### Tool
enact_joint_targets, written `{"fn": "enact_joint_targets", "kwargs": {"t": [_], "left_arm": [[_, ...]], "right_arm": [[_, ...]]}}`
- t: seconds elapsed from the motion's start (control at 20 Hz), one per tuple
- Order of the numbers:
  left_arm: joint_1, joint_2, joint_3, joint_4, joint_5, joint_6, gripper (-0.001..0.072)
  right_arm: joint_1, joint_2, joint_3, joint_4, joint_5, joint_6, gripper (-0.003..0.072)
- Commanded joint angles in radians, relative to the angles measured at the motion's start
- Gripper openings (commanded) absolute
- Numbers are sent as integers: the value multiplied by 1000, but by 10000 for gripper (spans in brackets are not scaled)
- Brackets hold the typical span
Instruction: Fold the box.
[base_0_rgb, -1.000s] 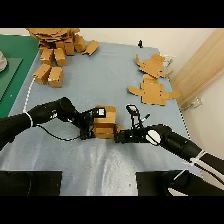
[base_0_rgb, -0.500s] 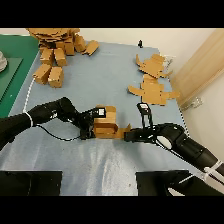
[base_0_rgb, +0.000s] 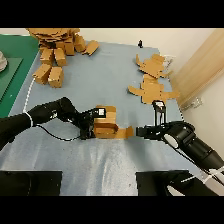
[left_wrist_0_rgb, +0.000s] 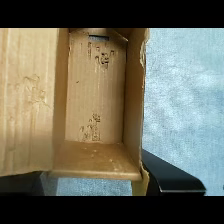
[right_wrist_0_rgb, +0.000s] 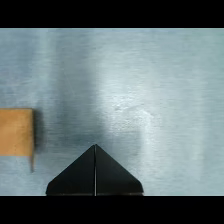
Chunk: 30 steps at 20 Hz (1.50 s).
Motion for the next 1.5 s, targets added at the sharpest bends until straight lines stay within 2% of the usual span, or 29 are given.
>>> {"fn": "enact_joint_targets", "kwargs": {"t": [0.0, 0.2, 0.35, 0.5, 1.3, 1.35, 1.4, 1.45], "left_arm": [[0, 1, 0, 0, 0, 0, 480], [0, 1, 0, 0, 0, 0, 480], [0, 1, 0, 0, -2, 0, 480], [0, 1, 0, 0, -2, 0, 480], [0, 1, 0, 0, -2, 0, 480], [0, 1, 0, 0, -2, 0, 480], [0, 1, 0, 0, -2, 0, 480], [0, 1, 0, 0, -2, 0, 480]], "right_arm": [[-56, -10, -22, 50, -83, -11, 2], [-59, -125, -79, 258, -245, -99, 1], [-58, -213, -82, 417, -319, -229, 2], [-58, -227, -82, 564, -358, -342, 1], [-58, -150, -63, 730, -315, -423, 5], [-58, -150, -63, 755, -314, -423, 105], [-58, -150, -61, 768, -315, -427, 306], [-58, -150, -57, 769, -314, -442, 404]]}}
